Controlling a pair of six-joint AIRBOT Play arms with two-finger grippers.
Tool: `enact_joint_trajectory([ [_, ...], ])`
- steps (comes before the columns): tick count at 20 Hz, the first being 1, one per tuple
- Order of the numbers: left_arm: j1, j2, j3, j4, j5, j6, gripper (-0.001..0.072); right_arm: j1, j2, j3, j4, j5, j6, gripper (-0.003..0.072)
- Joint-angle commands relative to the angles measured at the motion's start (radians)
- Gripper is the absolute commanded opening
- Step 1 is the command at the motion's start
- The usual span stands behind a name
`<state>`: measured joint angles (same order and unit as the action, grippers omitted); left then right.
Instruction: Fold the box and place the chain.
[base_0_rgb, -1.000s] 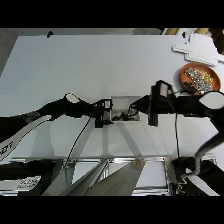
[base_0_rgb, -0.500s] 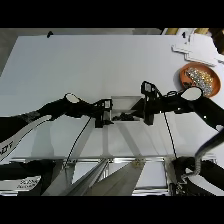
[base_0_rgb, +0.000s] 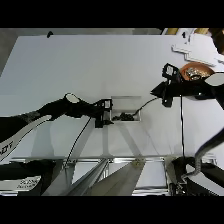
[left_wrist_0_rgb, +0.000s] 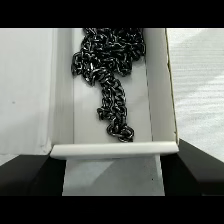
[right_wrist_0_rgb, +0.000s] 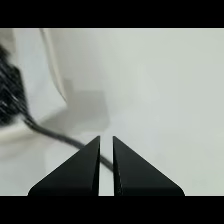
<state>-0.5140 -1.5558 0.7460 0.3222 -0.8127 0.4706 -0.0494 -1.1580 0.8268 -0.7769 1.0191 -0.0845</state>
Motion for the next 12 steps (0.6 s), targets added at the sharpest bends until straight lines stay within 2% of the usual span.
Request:
enact_joint_trajectory([
  [1,-0.001,0.001,0.000,0.000,0.000,0.000,0.0009,-0.005,-0.074,0.007,-0.109,-0.125,-0.036,0.0083],
  [2,-0.001,0.001,0.000,0.000,0.000,0.000,0.0009,0.008,-0.104,0.007,-0.116,-0.168,-0.054,0.0119],
  [4,-0.001,0.001,0.000,0.000,0.000,0.000,0.0009,0.042,-0.171,0.007,-0.150,-0.244,-0.103,0.0254],
  [8,-0.001,0.001,0.000,0.000,0.000,0.000,0.0009,0.084,-0.277,0.007,-0.216,-0.257,-0.208,0.0266],
  [12,-0.001,0.001,0.000,0.000,0.000,0.000,0.0009,0.086,-0.305,0.007,-0.224,-0.283,-0.216,0.0264],
])
